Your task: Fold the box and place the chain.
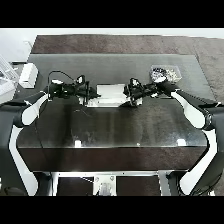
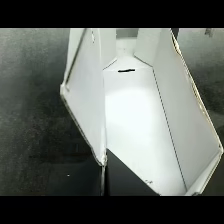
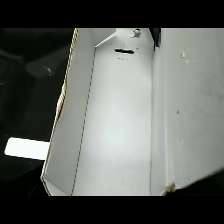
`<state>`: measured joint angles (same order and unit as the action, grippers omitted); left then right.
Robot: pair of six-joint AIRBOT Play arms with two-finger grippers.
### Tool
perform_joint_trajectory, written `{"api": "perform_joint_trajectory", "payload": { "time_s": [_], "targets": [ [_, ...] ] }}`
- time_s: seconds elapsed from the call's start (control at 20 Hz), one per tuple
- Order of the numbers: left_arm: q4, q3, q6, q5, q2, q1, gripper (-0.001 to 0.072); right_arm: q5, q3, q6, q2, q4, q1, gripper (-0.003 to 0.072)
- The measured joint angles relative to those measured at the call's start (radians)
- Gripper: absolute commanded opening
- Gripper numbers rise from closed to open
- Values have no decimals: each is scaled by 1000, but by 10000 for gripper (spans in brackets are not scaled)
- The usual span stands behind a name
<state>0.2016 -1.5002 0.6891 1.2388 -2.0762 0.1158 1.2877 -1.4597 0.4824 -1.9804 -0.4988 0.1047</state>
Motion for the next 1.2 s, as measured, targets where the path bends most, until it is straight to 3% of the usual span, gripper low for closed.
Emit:
{"api": "perform_joint_trajectory", "payload": {
  "time_s": [0.35, 1.2],
  "targets": [
    [0, 0, 0, 0, 0, 0, 20, 45, -63, -50, -50, -32, 1, 694],
    [0, 0, 0, 0, 0, 0, 20, 24, -73, -107, -64, -21, 6, 665]
  ]
}}
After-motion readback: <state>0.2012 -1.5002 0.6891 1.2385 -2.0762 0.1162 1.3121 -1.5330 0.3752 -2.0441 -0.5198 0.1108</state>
